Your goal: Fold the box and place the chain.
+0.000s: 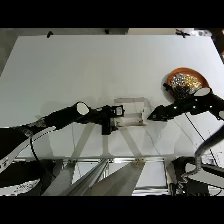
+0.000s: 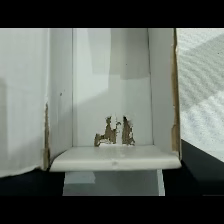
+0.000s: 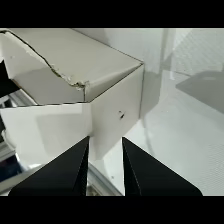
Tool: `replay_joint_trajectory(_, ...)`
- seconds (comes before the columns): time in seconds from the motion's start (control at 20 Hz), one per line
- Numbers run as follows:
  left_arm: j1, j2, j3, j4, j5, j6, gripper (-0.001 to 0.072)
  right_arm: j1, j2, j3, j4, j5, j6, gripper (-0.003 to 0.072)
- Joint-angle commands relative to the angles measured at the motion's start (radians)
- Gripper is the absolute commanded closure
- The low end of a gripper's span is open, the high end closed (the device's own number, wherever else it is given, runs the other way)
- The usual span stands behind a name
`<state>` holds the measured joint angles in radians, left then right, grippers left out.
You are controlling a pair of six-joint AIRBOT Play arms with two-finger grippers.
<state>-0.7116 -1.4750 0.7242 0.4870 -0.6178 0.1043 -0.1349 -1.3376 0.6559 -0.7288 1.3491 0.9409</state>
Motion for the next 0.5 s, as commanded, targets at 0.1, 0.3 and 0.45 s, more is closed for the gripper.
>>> replay_joint_trajectory(0.1,0.0,0.001,0.001,0.0,0.0,0.0,0.062,0.014,0.0,0.002,0.02,0.024,0.0,0.0358)
replay_joint_trajectory(0.3,0.0,0.001,0.001,0.0,0.0,0.0,0.062,0.05,0.003,0.002,0.02,-0.026,0.0,0.0329)
replay_joint_trajectory(0.45,0.0,0.001,0.001,0.0,0.0,0.0,0.062,0.118,0.022,0.002,0.009,-0.082,0.005,0.0275)
